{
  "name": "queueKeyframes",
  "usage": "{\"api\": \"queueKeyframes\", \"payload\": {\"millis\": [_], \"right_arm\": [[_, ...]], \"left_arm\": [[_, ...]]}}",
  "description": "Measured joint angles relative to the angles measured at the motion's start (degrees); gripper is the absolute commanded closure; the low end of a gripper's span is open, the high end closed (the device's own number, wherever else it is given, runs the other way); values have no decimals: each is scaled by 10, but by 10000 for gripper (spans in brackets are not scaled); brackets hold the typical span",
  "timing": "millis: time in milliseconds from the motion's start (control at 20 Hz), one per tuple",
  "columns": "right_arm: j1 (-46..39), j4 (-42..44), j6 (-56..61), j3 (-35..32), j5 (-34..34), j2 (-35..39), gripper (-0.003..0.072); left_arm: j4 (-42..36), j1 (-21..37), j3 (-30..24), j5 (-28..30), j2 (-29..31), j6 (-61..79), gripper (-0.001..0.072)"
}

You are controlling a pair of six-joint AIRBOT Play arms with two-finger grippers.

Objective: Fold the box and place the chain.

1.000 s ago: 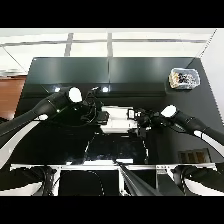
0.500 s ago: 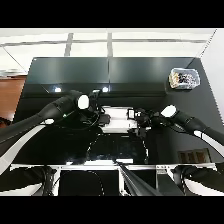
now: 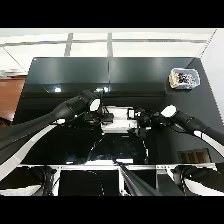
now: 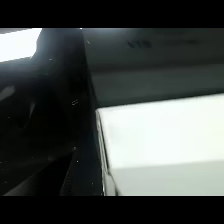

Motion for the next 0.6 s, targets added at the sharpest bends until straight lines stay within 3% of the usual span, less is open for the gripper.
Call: {"api": "queueKeyframes", "payload": {"millis": [50, 150, 200, 250, 400, 450, 550, 600], "right_arm": [[0, 0, 0, 0, 0, 0, 375], [0, 0, 0, 0, 0, 0, 375], [0, 0, 0, 0, 0, 0, 375], [0, 0, 0, 0, 0, 0, 375], [0, 1, 1, 0, 2, 0, 375], [0, 1, 1, 0, 2, 0, 375], [0, 0, -2, 0, 0, 0, 375], [0, 0, -1, 0, 0, 0, 375]], "left_arm": [[2, -3, 3, -1, -5, -7, 378], [5, -9, 10, -5, -15, -17, 514], [6, -12, 12, -7, -18, -19, 636], [9, -16, 15, -10, -21, -21, 686], [10, -22, 18, -11, -24, -31, 685], [10, -23, 18, -12, -25, -33, 653], [12, -24, 19, -14, -27, -31, 327], [11, -25, 21, -14, -27, -34, 280]]}}
